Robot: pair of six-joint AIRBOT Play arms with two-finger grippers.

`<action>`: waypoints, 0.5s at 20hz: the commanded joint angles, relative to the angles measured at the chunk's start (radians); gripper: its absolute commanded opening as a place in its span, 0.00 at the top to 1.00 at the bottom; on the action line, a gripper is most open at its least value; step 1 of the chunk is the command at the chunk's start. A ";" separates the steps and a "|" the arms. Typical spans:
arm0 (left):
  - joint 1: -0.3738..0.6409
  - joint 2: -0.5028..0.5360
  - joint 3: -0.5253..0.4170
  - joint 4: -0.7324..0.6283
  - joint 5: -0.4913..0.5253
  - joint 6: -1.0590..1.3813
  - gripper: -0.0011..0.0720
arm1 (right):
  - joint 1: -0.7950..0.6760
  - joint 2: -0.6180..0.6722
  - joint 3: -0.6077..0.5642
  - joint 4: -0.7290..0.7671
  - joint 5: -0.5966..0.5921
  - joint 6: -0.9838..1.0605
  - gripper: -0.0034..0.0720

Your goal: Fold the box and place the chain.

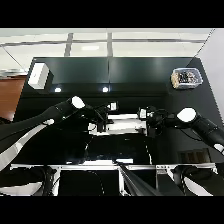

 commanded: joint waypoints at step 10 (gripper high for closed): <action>0.000 0.000 -0.001 0.000 0.000 0.000 0.95 | 0.000 -0.138 -0.013 0.148 0.004 -0.220 0.01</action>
